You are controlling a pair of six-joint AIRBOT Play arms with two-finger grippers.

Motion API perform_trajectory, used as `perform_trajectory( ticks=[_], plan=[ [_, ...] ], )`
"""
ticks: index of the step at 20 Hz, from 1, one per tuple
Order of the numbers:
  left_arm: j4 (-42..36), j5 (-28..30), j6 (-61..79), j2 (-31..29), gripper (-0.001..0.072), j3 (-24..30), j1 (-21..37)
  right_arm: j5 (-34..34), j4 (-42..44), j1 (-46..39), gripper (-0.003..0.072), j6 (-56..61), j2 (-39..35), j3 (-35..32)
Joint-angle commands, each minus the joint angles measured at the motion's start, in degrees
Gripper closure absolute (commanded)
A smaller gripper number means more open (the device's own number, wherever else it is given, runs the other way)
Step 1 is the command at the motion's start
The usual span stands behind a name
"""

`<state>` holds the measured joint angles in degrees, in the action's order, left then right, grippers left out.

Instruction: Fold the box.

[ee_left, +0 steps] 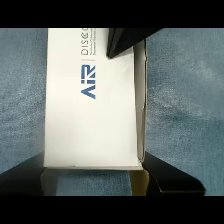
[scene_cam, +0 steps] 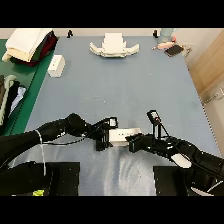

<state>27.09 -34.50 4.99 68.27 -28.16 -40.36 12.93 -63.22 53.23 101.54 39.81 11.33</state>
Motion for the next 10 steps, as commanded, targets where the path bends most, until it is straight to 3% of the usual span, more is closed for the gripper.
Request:
perform_trajectory(
  ticks=[1,10],
  plan=[
    [-0.11,0.0,-0.07,-0.04,0.0184,0.02,0.02,0.48,0.02,0.11,0.0686,-0.02,-0.17,-0.09],
    [-0.11,-0.02,-0.07,-0.04,0.0184,0.02,0.02,-3.17,-1.01,0.09,0.0685,0.0,-5.99,0.07]
  ],
)
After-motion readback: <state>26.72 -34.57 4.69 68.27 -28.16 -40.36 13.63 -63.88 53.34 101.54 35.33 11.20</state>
